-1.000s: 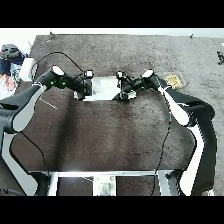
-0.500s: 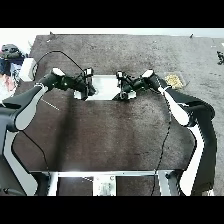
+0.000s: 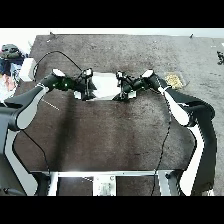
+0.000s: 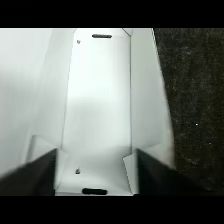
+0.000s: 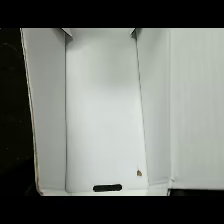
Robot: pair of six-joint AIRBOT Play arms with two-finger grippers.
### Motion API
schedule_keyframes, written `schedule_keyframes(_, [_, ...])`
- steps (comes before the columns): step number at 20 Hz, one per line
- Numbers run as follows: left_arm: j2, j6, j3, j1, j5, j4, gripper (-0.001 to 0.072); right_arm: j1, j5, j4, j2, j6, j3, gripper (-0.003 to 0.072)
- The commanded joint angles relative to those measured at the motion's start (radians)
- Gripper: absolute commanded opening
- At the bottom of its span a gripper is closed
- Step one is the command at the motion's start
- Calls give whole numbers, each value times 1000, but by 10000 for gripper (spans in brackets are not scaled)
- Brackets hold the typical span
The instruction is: Fold the box and place the chain.
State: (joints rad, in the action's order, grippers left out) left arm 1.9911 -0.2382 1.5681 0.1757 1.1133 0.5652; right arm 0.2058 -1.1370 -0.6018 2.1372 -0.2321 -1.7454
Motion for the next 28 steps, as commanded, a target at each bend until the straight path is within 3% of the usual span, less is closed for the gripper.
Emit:
schedule_keyframes(1, [-2,31,0,-27,9,3,382,1,0,0,1,1,0,412])
schedule_keyframes(6, [-3,41,10,-87,135,6,11,1,0,0,1,1,0,412])
schedule_keyframes(10, [-10,209,80,-119,204,-38,4,1,-1,0,1,1,0,412])
schedule_keyframes(15, [-188,528,74,-193,16,-5,4,1,0,0,1,1,0,412])
schedule_keyframes(20, [-339,803,-113,-290,-10,85,4,1,0,0,1,1,0,412])
schedule_keyframes(24, [-343,997,-245,-358,29,90,5,1,0,0,1,1,0,412])
schedule_keyframes(28, [-336,1079,-360,-375,-24,80,5,1,0,0,1,1,0,412])
